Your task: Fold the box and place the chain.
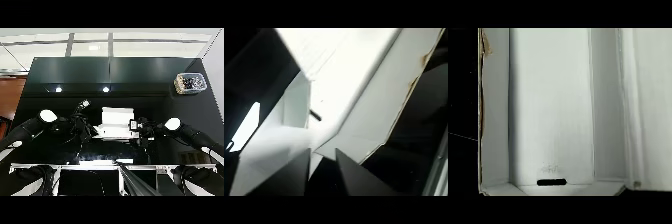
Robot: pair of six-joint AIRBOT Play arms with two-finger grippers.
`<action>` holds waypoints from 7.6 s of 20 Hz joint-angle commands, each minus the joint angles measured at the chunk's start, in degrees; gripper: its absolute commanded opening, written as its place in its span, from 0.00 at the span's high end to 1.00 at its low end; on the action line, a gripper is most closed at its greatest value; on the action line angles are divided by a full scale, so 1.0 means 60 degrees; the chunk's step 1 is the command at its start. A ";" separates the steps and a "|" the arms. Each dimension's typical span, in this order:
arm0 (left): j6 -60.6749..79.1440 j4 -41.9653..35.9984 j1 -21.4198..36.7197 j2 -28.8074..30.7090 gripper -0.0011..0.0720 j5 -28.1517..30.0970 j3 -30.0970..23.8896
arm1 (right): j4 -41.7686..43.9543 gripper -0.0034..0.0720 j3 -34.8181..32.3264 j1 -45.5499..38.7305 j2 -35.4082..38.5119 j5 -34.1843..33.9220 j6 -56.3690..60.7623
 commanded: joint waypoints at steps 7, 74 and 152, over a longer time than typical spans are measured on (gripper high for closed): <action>0.0721 0.1796 -0.0124 -0.0015 0.01 0.0619 0.0678 | 0.0011 0.41 0.0000 0.0007 0.0004 -0.0015 0.0025; -0.7639 0.0069 0.3195 0.0681 0.95 -0.0947 -0.0969 | 0.0007 0.41 0.0000 0.0007 0.0004 -0.0015 0.0025; -1.5690 0.7807 -0.4193 -0.2014 0.32 -0.1435 0.4382 | 0.0007 0.41 0.0000 0.0007 0.0004 -0.0029 0.0025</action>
